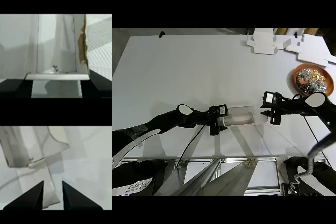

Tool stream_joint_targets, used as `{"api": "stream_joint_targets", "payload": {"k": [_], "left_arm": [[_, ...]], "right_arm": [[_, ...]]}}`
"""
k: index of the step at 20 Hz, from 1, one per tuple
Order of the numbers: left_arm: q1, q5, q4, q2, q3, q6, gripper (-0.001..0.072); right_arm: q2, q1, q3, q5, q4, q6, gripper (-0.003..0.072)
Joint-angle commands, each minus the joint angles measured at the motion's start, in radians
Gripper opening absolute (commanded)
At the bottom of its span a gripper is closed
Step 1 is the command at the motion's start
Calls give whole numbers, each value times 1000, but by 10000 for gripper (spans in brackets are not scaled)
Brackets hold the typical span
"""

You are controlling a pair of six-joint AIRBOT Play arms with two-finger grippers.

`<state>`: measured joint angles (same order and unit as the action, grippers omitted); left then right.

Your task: Fold the box and place the chain.

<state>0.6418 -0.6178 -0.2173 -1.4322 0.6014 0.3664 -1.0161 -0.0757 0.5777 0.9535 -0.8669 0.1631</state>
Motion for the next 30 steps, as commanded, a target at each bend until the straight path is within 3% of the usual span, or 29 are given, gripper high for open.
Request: {"api": "stream_joint_targets", "payload": {"k": [1,3,7,18,19,21,22,27,30], "left_arm": [[0,0,0,0,0,0,170],[0,0,0,0,0,0,170],[0,0,0,0,0,0,170],[0,0,0,0,0,0,170],[0,0,0,0,0,0,170],[0,0,0,0,0,0,170],[0,0,0,0,0,0,170],[0,0,0,0,0,0,170],[0,0,0,0,0,0,170]], "right_arm": [[-24,-25,0,61,-30,129,257],[-64,-63,0,58,-30,135,177],[-127,-92,0,37,-13,160,168],[-187,-92,-22,19,215,239,115],[-188,-92,-39,8,227,243,124],[-187,-92,-71,-15,259,242,274],[-187,-92,-83,-21,282,243,301],[-164,-82,-90,-22,299,200,415],[-60,-22,-90,-21,270,66,403]]}}
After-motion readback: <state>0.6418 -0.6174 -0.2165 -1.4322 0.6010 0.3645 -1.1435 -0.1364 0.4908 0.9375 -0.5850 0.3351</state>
